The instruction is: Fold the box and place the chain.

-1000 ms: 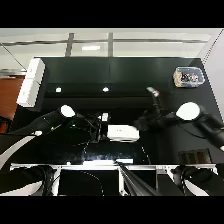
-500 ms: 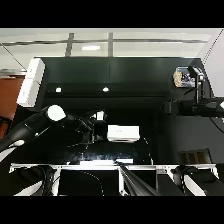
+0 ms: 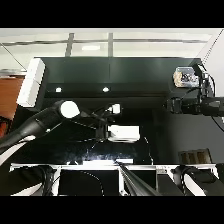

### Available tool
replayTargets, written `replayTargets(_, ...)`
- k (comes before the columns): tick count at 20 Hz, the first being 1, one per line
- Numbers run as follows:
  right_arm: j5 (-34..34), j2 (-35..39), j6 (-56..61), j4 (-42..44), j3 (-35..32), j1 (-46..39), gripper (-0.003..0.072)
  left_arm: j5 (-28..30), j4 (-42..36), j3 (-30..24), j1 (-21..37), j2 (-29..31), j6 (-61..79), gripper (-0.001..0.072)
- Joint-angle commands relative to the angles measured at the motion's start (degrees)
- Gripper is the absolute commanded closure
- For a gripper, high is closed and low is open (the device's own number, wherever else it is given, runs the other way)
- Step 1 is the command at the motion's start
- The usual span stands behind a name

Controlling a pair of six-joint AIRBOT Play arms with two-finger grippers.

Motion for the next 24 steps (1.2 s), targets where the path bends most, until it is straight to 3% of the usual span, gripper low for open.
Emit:
replayTargets(1, 0.0, 0.04, -0.02, -0.04, -0.02, -0.02, 0.065, 1.97, 0.63, 3.3, -3.52, -5.16, -1.16, -0.0002)
replayTargets(17, -1.64, 0.02, -0.02, -0.2, -0.04, -0.02, 0.0649, 6.03, 0.37, 3.61, -7.15, -5.68, -1.16, -0.0002)
replayTargets(24, -1.92, 0.04, -0.02, -0.2, -0.07, -0.02, 0.0649, 5.25, -0.04, 3.61, -7.37, -7.39, -1.22, -0.0001)
